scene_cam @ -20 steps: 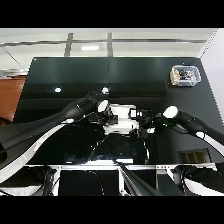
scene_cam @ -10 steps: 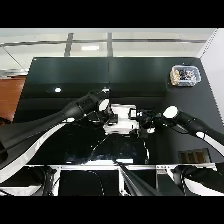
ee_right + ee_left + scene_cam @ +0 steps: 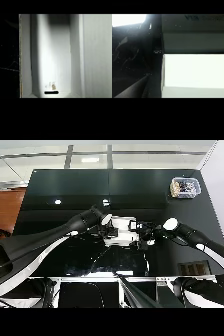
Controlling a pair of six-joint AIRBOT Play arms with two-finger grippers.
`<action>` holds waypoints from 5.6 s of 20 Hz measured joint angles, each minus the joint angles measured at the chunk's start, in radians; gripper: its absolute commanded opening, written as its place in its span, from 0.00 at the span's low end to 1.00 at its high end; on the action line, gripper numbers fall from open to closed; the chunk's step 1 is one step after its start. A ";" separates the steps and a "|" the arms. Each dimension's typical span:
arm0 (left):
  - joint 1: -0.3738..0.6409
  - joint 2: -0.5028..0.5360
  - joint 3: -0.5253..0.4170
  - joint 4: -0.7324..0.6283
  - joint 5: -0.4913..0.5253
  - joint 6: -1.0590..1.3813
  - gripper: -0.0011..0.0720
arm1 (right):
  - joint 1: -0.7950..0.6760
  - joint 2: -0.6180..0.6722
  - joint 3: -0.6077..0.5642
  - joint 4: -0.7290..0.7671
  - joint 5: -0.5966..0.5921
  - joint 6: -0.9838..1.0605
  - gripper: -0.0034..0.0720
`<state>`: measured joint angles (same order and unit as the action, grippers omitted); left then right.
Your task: Fold the box and place the chain.
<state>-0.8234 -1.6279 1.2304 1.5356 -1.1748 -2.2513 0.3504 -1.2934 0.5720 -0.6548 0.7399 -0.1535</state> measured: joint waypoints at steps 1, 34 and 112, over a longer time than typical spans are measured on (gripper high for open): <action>-0.001 0.000 0.000 0.001 0.000 -0.002 0.47 | 0.000 0.000 0.000 0.000 0.000 0.000 0.06; 0.000 -0.008 0.031 -0.014 -0.032 -0.045 0.05 | -0.073 0.098 0.010 -0.024 0.105 0.050 0.89; 0.026 -0.008 0.032 -0.037 -0.013 -0.056 0.06 | -0.537 -0.002 -0.068 0.110 0.347 1.128 0.07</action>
<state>-0.7971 -1.6356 1.2621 1.4982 -1.1873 -2.3070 -0.1867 -1.2953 0.5045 -0.5446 1.0866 0.9745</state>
